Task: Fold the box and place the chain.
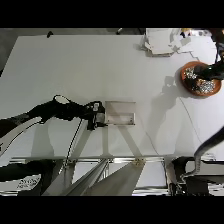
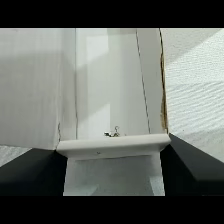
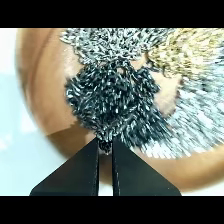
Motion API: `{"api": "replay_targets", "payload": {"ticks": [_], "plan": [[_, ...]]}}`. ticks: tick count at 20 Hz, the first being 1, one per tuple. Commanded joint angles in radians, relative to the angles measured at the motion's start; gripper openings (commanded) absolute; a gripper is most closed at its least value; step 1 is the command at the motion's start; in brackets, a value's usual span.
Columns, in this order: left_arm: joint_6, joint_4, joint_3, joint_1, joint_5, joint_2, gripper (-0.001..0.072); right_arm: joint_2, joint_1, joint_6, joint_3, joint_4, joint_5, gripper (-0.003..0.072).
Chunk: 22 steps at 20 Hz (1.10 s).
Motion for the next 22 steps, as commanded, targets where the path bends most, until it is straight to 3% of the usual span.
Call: {"api": "replay_targets", "payload": {"ticks": [1, 4, 10, 16, 22], "plan": [[0.0, 0.0, 0.0, 0.001, 0.0, 0.001, 0.0087, 0.164, 0.0, -0.086, 0.001, 0.011, 0.136, 0.0021], [0.001, 0.0, 0.0, 0.001, 0.0, 0.0, 0.0087, 0.303, 0.0, -0.109, 0.001, 0.065, 0.237, 0.0021], [0.001, 0.0, 0.0, 0.001, 0.0, 0.001, 0.0087, 0.533, 0.001, -0.172, 0.001, 0.397, 0.389, 0.0021], [0.0, 0.0, 0.0, 0.001, 0.0, 0.001, 0.0087, 0.658, 0.011, -0.166, 0.0, 0.435, 0.452, 0.0021], [0.0, 0.0, 0.0, 0.001, 0.0, 0.001, 0.0087, 0.686, 0.248, -0.151, -0.047, 0.442, 0.531, 0.0021]]}}
